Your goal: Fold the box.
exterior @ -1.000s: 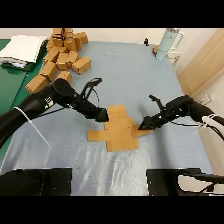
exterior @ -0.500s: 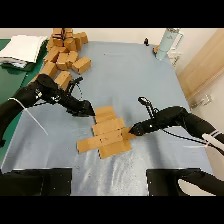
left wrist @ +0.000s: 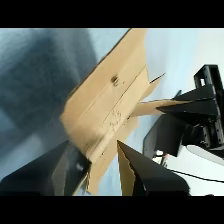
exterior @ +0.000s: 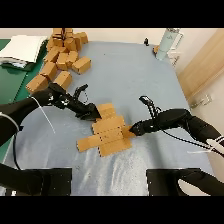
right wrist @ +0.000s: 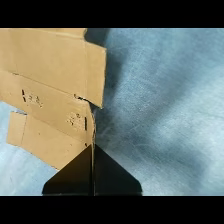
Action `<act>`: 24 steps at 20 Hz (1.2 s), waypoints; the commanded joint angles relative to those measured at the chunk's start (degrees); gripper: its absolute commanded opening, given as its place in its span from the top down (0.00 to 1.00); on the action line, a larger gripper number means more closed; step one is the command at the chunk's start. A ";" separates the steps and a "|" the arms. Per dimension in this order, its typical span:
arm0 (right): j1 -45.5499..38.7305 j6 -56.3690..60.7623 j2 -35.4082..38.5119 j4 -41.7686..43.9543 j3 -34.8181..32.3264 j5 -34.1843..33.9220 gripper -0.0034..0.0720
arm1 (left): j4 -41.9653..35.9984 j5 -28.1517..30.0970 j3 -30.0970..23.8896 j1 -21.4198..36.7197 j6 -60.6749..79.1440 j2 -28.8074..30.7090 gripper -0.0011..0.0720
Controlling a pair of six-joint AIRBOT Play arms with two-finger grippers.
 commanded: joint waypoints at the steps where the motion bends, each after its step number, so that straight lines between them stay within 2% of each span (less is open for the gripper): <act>1: 0.07 0.42 0.15 -0.42 -0.04 0.15 0.95 | -9.66 -1.38 0.09 -0.92 9.27 -3.61 0.36; 5: 0.07 0.44 0.09 -1.31 -0.04 0.15 0.95 | -12.15 -3.58 0.63 -0.44 11.50 -3.61 0.36; 6: 0.07 0.44 0.09 -1.33 -0.04 0.17 0.95 | -12.13 -3.89 0.63 -0.44 11.72 -3.61 0.53; 7: 0.07 0.44 0.09 -1.40 -0.04 0.17 0.95 | -12.07 -4.22 0.63 -0.46 12.57 -3.61 0.76; 18: 0.07 0.44 0.09 -1.46 -0.04 0.22 0.95 | -9.73 -5.90 0.63 -0.44 13.51 -3.61 0.77; 19: 0.07 0.44 0.09 -1.49 -0.04 0.24 0.95 | -8.59 -5.97 0.66 -0.46 13.57 -3.61 0.98; 24: 0.07 0.42 0.09 -1.51 -0.04 0.83 0.95 | -6.78 -6.78 0.66 -0.46 13.51 -3.61 0.97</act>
